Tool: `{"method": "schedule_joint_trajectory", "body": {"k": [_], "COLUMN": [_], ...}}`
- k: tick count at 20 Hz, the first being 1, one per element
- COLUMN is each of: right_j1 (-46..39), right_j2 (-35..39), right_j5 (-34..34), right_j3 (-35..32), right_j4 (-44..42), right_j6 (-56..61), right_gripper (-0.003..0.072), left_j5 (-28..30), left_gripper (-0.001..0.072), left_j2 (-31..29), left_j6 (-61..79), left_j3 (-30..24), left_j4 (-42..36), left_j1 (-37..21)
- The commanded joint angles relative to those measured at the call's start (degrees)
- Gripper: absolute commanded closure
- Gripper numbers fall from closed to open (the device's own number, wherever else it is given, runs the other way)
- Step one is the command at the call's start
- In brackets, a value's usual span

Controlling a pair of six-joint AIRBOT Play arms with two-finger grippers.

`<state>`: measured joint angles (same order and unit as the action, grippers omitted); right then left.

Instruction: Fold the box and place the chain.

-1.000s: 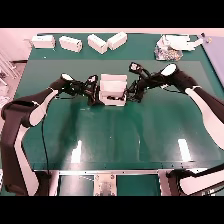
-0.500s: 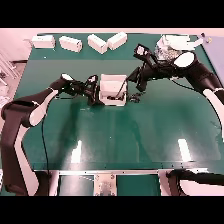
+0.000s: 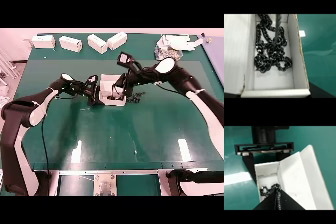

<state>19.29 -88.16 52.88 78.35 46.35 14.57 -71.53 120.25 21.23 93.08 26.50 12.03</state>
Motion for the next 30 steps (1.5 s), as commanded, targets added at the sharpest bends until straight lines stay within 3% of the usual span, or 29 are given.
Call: {"method": "schedule_joint_trajectory", "body": {"k": [1, 2, 3, 5, 7, 8, 11, 13, 21, 28, 29, 30], "right_j1": [0.72, 0.33, -0.42, -2.89, -6.49, -8.74, -13.62, -14.88, -13.62, -9.94, -9.7, -9.73], "right_j2": [-4.33, -4.85, -4.98, -4.81, -4.13, -3.76, -3.58, -3.78, -11.8, -14.6, -14.69, -14.69], "right_j5": [-2.58, -3.41, -3.45, -3.3, -0.46, 2.16, 8.7, 8.59, 4.68, 0.11, -0.68, -1.38], "right_j3": [0.0, -0.02, 0.0, 0.0, 0.02, 0.02, -0.42, -1.84, -2.91, -2.86, -2.86, -2.82], "right_j4": [-1.88, -0.66, 1.07, 4.33, 6.47, 6.16, 6.25, 6.23, 4.39, 1.86, 1.92, 2.14], "right_j6": [-0.02, 0.04, 0.02, 2.93, 5.22, 5.44, 5.29, 2.67, -3.58, -7.37, -7.34, -7.34], "right_gripper": [0.0608, 0.0438, 0.0333, 0.0319, 0.0196, 0.018, 0.0191, 0.0191, 0.0188, 0.0193, 0.0322, 0.0516], "left_j5": [-0.02, -0.02, -0.02, 0.0, 0.0, 0.0, 0.02, 0.02, 0.02, 0.04, 0.04, 0.04], "left_gripper": [0.0363, 0.0363, 0.0363, 0.0363, 0.0363, 0.0363, 0.0363, 0.0363, 0.0363, 0.0363, 0.0363, 0.0363], "left_j2": [-0.04, -0.04, -0.04, -0.04, -0.04, -0.04, -0.04, -0.04, -0.04, -0.04, -0.04, -0.04], "left_j6": [0.02, 0.0, 0.02, 0.0, 0.02, 0.0, 0.02, 0.02, 0.02, 0.02, 0.0, 0.0], "left_j3": [0.07, 0.07, 0.07, 0.07, 0.07, 0.07, 0.07, 0.07, 0.07, 0.07, 0.07, 0.07], "left_j4": [0.02, 0.02, 0.02, 0.02, 0.02, 0.02, 0.02, 0.02, 0.02, 0.02, 0.02, 0.02], "left_j1": [0.0, 0.0, 0.0, 0.0, 0.0, 0.0, 0.0, 0.0, 0.0, 0.0, 0.0, 0.0]}}
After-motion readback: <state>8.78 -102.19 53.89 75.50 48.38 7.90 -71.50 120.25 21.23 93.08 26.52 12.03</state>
